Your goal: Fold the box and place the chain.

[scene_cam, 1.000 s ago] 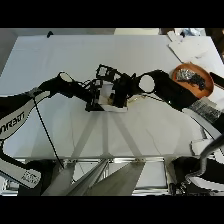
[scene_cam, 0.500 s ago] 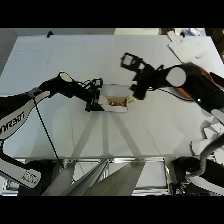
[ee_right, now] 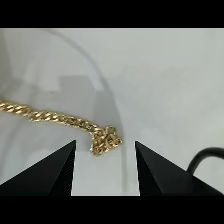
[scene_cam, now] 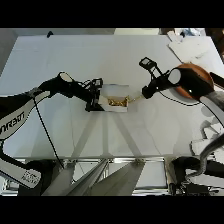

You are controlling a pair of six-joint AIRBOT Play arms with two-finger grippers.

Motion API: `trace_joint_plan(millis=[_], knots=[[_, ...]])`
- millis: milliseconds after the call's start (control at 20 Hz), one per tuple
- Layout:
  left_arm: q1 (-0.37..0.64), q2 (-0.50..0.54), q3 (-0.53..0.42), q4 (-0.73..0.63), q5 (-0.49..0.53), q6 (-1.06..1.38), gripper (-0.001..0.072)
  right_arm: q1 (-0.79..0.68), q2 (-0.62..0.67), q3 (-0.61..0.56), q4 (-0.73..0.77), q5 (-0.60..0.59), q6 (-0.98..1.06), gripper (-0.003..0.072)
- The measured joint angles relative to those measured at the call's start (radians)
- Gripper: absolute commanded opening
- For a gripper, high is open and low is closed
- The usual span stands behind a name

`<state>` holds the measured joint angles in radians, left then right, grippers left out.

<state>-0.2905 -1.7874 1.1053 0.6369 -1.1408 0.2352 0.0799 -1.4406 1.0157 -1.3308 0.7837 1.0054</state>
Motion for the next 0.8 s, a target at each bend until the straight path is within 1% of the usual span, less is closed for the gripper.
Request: trace_joint_plan(millis=[150,200,250,300,350,400,450,500,700,800], knots=[[0.0,0.0,0.0,0.0,0.0,0.0,0.0211,0.0,-0.063,-0.001,-0.014,-0.018,0.054,0.0414],[0.0,0.0,0.0,0.0,0.0,0.0,0.0211,0.0,-0.079,-0.002,-0.018,-0.018,0.066,0.0397],[0.0,0.0,0.0,0.0,0.0,0.0,0.0211,0.0,-0.095,-0.002,-0.021,-0.018,0.072,0.0365],[0.0,0.0,0.0,0.0,0.0,0.0,0.0211,0.0,-0.104,-0.001,-0.022,-0.018,0.077,0.0267],[0.0,0.0,0.0,0.0,0.0,0.0,0.0211,0.0,-0.112,0.0,-0.027,-0.017,0.082,0.0213],[0.0,0.0,0.0,0.0,0.0,0.0,0.0211,-0.001,-0.118,0.0,-0.03,-0.013,0.089,0.0136],[0.0,0.0,0.0,0.0,0.0,0.0,0.0211,-0.001,-0.123,0.0,-0.036,-0.011,0.089,0.0034],[0.0,0.0,0.0,0.0,0.0,0.0,0.0211,-0.002,-0.126,0.0,-0.035,-0.009,0.092,0.0013],[0.0,0.0,0.0,0.0,0.0,0.0,0.0211,0.014,-0.119,-0.003,-0.039,-0.001,0.093,0.0012],[0.0,0.0,0.0,0.0,0.0,0.0,0.0211,0.037,-0.094,-0.004,-0.032,0.037,0.091,0.0012]])
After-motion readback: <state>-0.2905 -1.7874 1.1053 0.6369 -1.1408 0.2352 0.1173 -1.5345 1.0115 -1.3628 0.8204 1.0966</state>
